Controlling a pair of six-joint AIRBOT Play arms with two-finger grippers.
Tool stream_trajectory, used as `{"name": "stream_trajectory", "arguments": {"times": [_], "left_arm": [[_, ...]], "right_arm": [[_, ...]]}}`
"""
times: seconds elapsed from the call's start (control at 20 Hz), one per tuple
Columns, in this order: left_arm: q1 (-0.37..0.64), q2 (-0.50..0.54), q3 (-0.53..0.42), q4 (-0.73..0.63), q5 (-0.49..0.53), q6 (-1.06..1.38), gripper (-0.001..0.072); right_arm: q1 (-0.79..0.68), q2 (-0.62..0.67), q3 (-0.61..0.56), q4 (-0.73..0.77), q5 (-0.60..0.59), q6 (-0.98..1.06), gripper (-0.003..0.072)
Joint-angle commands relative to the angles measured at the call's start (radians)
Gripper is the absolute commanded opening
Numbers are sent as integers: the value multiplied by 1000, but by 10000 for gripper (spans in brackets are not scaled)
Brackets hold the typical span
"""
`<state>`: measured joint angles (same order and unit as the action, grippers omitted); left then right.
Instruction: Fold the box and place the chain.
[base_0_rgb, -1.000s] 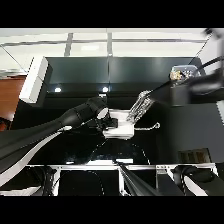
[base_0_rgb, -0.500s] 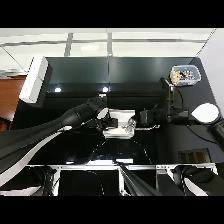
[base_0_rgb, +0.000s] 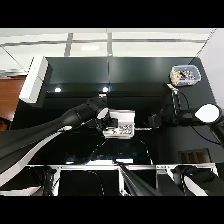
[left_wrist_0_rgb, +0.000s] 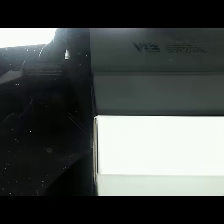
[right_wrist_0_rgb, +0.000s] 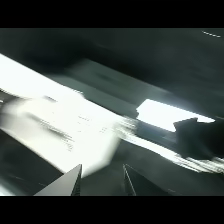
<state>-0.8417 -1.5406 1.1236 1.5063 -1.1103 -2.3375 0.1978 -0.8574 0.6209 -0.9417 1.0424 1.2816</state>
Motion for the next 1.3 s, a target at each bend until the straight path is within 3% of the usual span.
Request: {"name": "stream_trajectory", "arguments": {"times": [0.0, 0.05, 0.25, 0.45, 0.85, 0.9, 0.95, 1.25], "left_arm": [[0, 1, 1, 0, 0, 0, 25], [0, 1, 1, 0, 0, 0, 26], [0, 1, 1, 0, 2, 0, 26], [0, 1, 1, 0, 2, 0, 25], [0, 1, 1, 0, 2, 0, 26], [0, 1, 1, 0, 2, 0, 26], [0, 1, 1, 0, 2, 0, 26], [0, 1, 1, 0, 2, 0, 26]], "right_arm": [[-30, 0, -57, -137, -13, -264, 526], [-25, -2, -89, -101, -57, -402, 695], [33, -18, -172, -48, -216, -1025, 692], [33, -154, -172, 193, -251, -1321, 691], [35, -233, -172, 187, -351, -1383, 659], [35, -233, -172, 165, -345, -1383, 539], [35, -233, -172, 135, -335, -1383, 485], [35, -233, -172, 119, -327, -1346, 484]]}}
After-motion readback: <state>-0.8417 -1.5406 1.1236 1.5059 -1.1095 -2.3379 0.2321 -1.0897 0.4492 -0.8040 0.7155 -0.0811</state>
